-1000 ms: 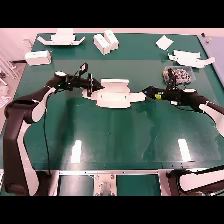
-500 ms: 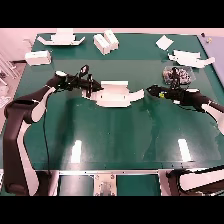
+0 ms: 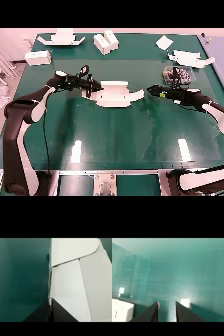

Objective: Fold the box and place the chain.

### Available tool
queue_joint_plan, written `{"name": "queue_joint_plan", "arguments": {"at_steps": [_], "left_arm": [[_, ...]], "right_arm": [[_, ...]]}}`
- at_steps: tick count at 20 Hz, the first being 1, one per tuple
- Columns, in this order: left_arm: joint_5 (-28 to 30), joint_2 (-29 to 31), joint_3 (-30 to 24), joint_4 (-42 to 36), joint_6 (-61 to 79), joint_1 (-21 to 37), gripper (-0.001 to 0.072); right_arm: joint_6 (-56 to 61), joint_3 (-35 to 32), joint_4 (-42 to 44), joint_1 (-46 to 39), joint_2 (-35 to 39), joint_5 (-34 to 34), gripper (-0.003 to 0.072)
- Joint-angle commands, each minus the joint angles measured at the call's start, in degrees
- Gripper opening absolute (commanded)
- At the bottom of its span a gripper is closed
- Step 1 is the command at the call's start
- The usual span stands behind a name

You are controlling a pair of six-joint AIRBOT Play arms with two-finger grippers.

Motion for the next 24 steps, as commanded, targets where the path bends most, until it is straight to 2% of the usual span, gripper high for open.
{"name": "queue_joint_plan", "arguments": {"at_steps": [1, 4, 7, 9, 13, 16, 20, 24], "left_arm": [[0.00, -0.04, -0.02, 0.31, -1.92, 0.07, 0.0019], [0.11, -0.04, -0.02, 0.24, -1.79, 0.07, 0.0019], [0.13, -0.04, -0.02, 0.24, -1.79, 0.07, 0.0019], [0.22, -0.04, -0.02, 0.22, -1.77, 0.07, 0.0019], [0.26, -0.04, -0.02, 0.22, -1.79, 0.07, 0.0019], [0.22, -0.04, -0.02, 0.22, -1.77, 0.07, 0.0019], [0.24, -0.04, -0.02, 0.22, -1.79, 0.07, 0.0019], [0.24, -0.04, -0.02, 0.20, -1.79, 0.07, 0.0019]], "right_arm": [[-3.82, 0.57, 0.15, -0.07, 0.04, 1.46, 0.0262], [-3.91, 1.38, 1.44, -0.07, 0.11, 1.79, 0.0260], [-5.92, 3.26, 1.49, 0.04, 0.13, 9.31, 0.0261], [-6.34, 3.45, 0.85, 0.52, 1.31, 11.23, 0.0260], [-6.47, 3.41, -6.05, 2.56, 7.10, 11.28, 0.0260], [-6.47, 3.41, -12.31, 7.21, 11.08, 11.19, 0.0260], [-6.29, 2.25, -20.68, 14.78, 12.31, 10.10, 0.0260], [-4.83, 0.11, -27.89, 20.33, 12.35, 6.21, 0.0261]]}}
